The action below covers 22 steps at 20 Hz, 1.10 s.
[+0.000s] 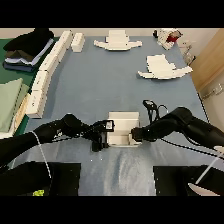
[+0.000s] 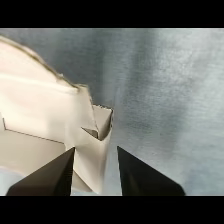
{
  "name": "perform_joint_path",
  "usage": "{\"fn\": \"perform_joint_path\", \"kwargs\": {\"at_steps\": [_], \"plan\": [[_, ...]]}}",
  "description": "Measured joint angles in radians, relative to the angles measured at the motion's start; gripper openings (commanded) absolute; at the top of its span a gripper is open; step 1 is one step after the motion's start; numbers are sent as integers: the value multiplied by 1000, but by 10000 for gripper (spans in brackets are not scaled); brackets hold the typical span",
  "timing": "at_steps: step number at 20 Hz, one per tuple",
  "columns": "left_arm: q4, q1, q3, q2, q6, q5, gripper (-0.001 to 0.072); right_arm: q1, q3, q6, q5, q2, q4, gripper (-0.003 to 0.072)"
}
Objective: Fold the box.
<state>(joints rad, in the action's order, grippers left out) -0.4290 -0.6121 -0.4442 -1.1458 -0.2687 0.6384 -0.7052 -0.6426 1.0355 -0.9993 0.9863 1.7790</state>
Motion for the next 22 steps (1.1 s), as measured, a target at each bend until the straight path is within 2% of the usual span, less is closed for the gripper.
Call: {"fn": "perform_joint_path", "kwargs": {"at_steps": [2, 3, 7, 9, 10, 11, 12, 13, 18, 20, 21, 22], "plan": [[0, 0, 0, 0, 0, 0, 617, -47, -57, -86, -43, 63, -52, 419], [0, 0, 0, 0, 0, 0, 617, -65, -82, -121, -62, 92, -72, 377], [0, 0, 0, 0, 0, 0, 617, -111, -155, -225, -131, 185, -138, 373], [0, 0, 0, 0, 0, 0, 617, -119, -169, -251, -148, 208, -154, 278], [0, 0, 0, 0, 0, 0, 617, -122, -174, -260, -154, 215, -159, 194], [0, 0, 0, 0, 0, 0, 617, -124, -177, -266, -159, 221, -165, 70], [-1, 0, 0, 0, 0, 0, 617, -126, -179, -272, -169, 224, -172, 13], [-1, 0, 0, 0, 0, 0, 617, -126, -181, -277, -170, 227, -175, 2], [-1, 0, 0, 0, 0, 0, 617, -130, -184, -284, -172, 233, -176, 17], [-1, 0, 0, 0, 0, 0, 617, -130, -184, -285, -169, 234, -175, 302], [1, 0, 0, 0, 0, 0, 617, -130, -185, -285, -165, 235, -172, 348], [0, 0, 0, 0, 0, 0, 617, -130, -186, -285, -166, 234, -171, 348]]}}
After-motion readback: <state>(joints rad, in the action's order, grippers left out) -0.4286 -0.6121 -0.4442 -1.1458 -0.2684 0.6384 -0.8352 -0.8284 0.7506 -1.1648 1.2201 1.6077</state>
